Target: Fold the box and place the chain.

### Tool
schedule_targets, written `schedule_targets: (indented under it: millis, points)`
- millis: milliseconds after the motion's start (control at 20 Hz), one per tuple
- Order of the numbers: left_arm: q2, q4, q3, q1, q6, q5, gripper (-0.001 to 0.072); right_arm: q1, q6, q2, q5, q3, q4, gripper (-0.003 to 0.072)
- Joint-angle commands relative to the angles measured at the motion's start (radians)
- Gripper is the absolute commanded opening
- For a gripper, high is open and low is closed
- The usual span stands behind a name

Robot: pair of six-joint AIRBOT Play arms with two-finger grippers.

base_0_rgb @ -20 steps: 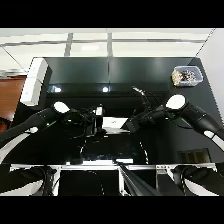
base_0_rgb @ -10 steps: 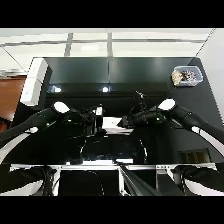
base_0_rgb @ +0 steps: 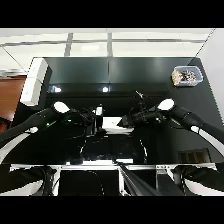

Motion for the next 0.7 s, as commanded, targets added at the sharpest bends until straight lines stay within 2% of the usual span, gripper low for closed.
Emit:
schedule_targets:
  millis: [0,150,200,250,300,450,550,650]
  points:
    - [-0.001,0.001,0.000,0.001,0.001,-0.001,0.0468,-0.058,0.002,0.032,0.174,0.051,-0.007,0.0014]
    - [0.029,0.015,0.003,0.001,-0.008,-0.016,0.0472,-0.211,0.002,0.139,0.367,0.117,-0.101,0.0013]
    - [0.055,0.035,0.003,0.001,-0.025,-0.016,0.0526,-0.268,0.005,0.184,0.390,0.119,-0.131,0.0014]
    - [0.081,0.063,0.004,0.001,-0.064,-0.016,0.0690,-0.331,0.012,0.230,0.406,0.119,-0.167,0.0013]
    - [0.108,0.097,0.008,0.002,-0.135,-0.017,0.0718,-0.385,0.023,0.268,0.412,0.119,-0.198,0.0014]
    - [0.175,0.192,0.037,0.001,-0.259,-0.090,0.0717,-0.512,0.029,0.333,0.430,0.119,-0.235,0.0014]
    - [0.178,0.186,0.094,-0.005,-0.357,-0.153,0.0716,-0.547,0.029,0.336,0.441,0.119,-0.244,0.0014]
    - [0.158,0.184,0.164,-0.048,-0.402,-0.140,0.0714,-0.551,0.029,0.336,0.421,0.119,-0.248,0.0014]
